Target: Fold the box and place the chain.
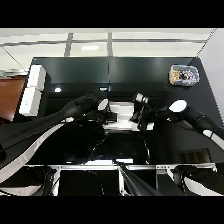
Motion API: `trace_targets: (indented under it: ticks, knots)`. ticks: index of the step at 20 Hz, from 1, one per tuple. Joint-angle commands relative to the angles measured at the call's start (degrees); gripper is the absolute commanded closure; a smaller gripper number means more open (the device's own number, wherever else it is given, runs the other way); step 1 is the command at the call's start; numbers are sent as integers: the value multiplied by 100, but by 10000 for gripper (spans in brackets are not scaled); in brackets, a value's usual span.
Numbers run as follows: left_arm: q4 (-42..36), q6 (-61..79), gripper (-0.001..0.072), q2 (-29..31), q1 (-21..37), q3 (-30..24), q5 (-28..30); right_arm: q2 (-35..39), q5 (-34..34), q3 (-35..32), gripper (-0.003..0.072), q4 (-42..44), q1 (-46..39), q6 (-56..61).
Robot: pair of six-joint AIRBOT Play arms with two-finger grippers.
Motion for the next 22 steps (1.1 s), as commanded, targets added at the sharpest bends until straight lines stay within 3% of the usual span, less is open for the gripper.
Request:
trace_targets:
  ticks: [1,4,6,8,11,14,17,21,22]
  knots:
    - [4,0,686,0,4,7,-9,122,1325,684,681,-1755,-1001,3383]
    - [4,-2,686,0,4,7,-13,111,2000,608,676,-1744,-2653,4496]
    - [4,-2,686,0,4,7,-7,107,2175,168,677,-743,-3539,4487]
    - [4,-2,686,0,4,7,-7,15,2079,-380,677,-168,-3910,4374]
    - [7,-2,686,0,4,7,-7,-380,1906,-925,676,212,-3585,4371]
    - [7,0,686,0,4,7,-9,-885,1709,-970,676,621,-2706,4175]
    - [7,-2,686,0,4,7,-9,-1060,1515,-872,675,1338,-1945,3624]
    - [7,-2,686,0,4,7,-13,-1058,1742,-413,672,1296,-1692,3399]
    - [7,-2,686,0,4,7,-13,-1058,1919,-297,608,1296,-1692,3401]
